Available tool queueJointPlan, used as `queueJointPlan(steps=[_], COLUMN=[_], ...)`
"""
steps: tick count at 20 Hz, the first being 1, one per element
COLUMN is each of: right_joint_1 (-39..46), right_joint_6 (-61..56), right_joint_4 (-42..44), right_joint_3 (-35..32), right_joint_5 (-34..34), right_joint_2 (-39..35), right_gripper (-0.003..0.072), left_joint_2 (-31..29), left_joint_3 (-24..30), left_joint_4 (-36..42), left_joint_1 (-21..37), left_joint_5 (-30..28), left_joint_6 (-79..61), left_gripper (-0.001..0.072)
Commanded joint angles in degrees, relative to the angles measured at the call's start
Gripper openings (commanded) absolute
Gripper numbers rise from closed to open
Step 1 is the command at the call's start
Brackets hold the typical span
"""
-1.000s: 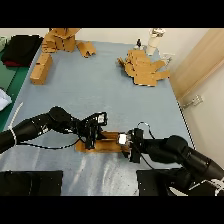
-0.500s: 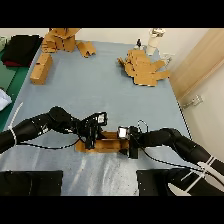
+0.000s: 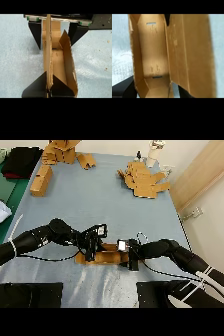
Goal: Fold the box.
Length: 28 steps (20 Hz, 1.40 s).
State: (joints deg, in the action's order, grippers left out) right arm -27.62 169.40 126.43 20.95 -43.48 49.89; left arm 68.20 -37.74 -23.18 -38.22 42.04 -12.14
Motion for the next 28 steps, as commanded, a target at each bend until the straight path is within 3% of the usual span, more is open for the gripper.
queueJointPlan(steps=[1,11,13,19,20,28], right_joint_1=[-0.4,-0.4,-0.4,-0.4,-0.4,-0.4], right_joint_6=[0.1,0.2,0.2,0.2,0.2,0.2], right_joint_4=[0.1,0.9,0.9,0.9,0.9,0.9], right_joint_3=[0.0,0.0,0.0,0.0,0.0,0.0], right_joint_5=[-0.2,1.0,1.0,0.9,0.7,0.6], right_joint_2=[2.1,2.7,2.8,3.8,3.8,3.7], right_gripper=[0.0711,0.069,0.0607,0.0549,0.0496,0.0497], left_joint_2=[0.0,0.0,0.0,0.0,0.0,0.0], left_joint_3=[0.0,0.0,0.0,0.0,0.0,0.0], left_joint_4=[0.0,0.0,0.0,0.0,0.0,0.0], left_joint_1=[0.0,0.0,0.0,0.0,0.0,0.0], left_joint_5=[0.0,0.0,0.0,0.0,0.0,0.0], left_joint_6=[0.0,0.0,0.0,0.0,0.0,0.0], left_gripper=[0.0011,0.0011,0.0011,0.0011,0.0011,0.0011])
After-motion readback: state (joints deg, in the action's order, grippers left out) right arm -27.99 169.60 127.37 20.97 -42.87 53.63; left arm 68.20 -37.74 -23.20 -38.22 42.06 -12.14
